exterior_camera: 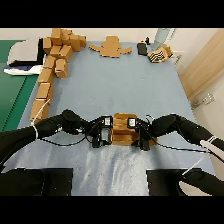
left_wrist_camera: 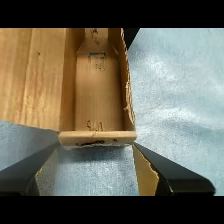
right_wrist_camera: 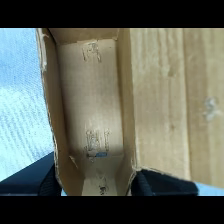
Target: Fold the box.
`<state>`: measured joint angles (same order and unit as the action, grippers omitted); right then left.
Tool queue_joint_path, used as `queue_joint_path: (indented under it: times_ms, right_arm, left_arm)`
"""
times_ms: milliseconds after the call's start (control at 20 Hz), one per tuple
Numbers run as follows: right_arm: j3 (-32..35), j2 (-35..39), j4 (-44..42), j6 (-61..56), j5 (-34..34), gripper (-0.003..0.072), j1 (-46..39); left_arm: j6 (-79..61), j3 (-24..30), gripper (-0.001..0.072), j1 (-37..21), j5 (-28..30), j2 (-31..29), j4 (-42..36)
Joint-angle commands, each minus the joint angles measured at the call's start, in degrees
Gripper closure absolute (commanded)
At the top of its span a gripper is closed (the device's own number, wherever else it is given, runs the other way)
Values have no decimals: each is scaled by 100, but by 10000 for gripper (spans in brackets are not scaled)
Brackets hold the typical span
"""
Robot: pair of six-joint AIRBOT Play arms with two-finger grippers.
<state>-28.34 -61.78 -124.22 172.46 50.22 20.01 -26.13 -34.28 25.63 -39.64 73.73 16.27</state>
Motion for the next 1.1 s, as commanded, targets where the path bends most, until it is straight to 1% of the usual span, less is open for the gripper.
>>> queue_joint_path:
  times_ms: [0,50,300,450,850,1050]
  right_arm:
    - [-4,0,0,-2,0,222,0]
    - [-4,0,0,0,0,222,0]
    - [-4,0,0,-2,0,222,0]
    - [-4,0,0,0,0,222,0]
    - [-4,0,0,-2,0,222,0]
    - [-4,0,0,-2,0,222,0]
  left_arm:
    - [11,-31,36,13,-96,52,-4]
    - [11,-37,37,28,-162,61,-9]
    - [39,-120,36,267,-81,136,-127]
    - [149,-216,37,280,-76,219,-122]
    - [223,-243,40,310,-140,234,264]
    - [496,-245,48,356,-48,234,393]
